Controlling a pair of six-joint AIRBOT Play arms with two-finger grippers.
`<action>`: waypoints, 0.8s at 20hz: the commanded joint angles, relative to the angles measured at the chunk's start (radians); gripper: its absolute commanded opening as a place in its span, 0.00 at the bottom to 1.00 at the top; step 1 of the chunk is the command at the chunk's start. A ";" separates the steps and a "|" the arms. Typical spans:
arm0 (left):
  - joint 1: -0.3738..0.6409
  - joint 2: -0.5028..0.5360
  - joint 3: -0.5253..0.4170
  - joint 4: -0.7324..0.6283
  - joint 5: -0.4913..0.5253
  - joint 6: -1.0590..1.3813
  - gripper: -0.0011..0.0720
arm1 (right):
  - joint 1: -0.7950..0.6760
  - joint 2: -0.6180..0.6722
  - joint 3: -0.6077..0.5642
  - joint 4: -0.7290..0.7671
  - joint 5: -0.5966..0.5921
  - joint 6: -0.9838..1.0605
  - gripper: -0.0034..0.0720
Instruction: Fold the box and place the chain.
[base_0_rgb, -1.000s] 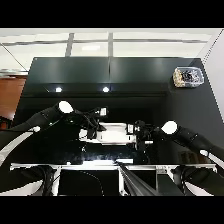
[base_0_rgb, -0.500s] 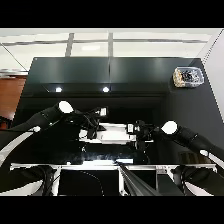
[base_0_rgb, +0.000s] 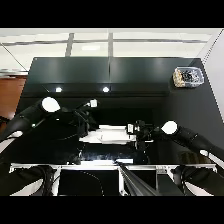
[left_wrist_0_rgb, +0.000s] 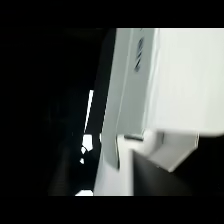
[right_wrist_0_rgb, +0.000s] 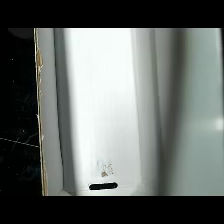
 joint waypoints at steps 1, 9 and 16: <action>0.092 0.089 0.000 0.159 -0.171 -0.305 0.05 | 0.001 -0.001 -0.001 0.000 0.000 0.000 0.68; -0.012 0.113 -0.121 -0.327 -0.078 -0.404 0.05 | 0.001 -0.001 -0.001 -0.003 0.001 0.000 0.68; -0.179 0.049 -0.122 -0.424 0.618 -0.348 0.06 | 0.001 -0.001 -0.001 -0.003 0.001 0.000 0.68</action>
